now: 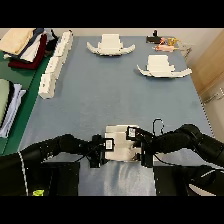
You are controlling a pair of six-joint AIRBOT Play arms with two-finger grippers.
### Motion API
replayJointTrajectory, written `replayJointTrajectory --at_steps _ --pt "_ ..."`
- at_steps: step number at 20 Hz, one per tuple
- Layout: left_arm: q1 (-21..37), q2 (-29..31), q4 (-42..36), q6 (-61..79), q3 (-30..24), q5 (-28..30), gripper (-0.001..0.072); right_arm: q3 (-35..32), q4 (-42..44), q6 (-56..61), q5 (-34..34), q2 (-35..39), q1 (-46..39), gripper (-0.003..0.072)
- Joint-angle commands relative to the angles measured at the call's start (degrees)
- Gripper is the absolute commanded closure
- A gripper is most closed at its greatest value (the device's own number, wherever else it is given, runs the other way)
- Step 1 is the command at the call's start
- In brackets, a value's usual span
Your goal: Fold the box.
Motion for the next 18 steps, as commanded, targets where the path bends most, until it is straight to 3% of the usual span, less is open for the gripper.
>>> replayJointTrajectory --at_steps 1,5,6,8,13,16,18 --pt "0.0 0.0 0.0 0.0 0.0 0.0 0.0178 0.0 0.3 0.0 -0.4 -0.2 0.0 0.0116" --pt "0.0 0.0 0.0 0.0 0.0 0.0 0.0178 0.2 -1.0 4.9 -1.6 -0.1 0.0 0.0123" --pt "0.0 0.0 0.0 0.0 0.0 0.0 0.0178 0.8 -3.0 9.6 -3.9 0.1 0.0 0.0192" --pt "0.0 0.0 0.0 0.0 0.0 0.0 0.0178 3.1 -9.0 19.7 -12.5 0.5 0.0 0.0689" --pt "0.0 0.0 0.0 0.0 0.0 0.0 0.0178 9.4 -22.0 45.5 -22.2 5.7 0.0 0.0683" --pt "0.0 0.0 0.0 0.0 0.0 0.0 0.0178 10.4 -39.5 68.9 -28.9 9.0 -1.9 0.0682" --pt "0.0 0.0 0.0 0.0 0.0 0.0 0.0178 9.7 -44.3 76.4 -34.6 8.8 -4.8 0.0682"
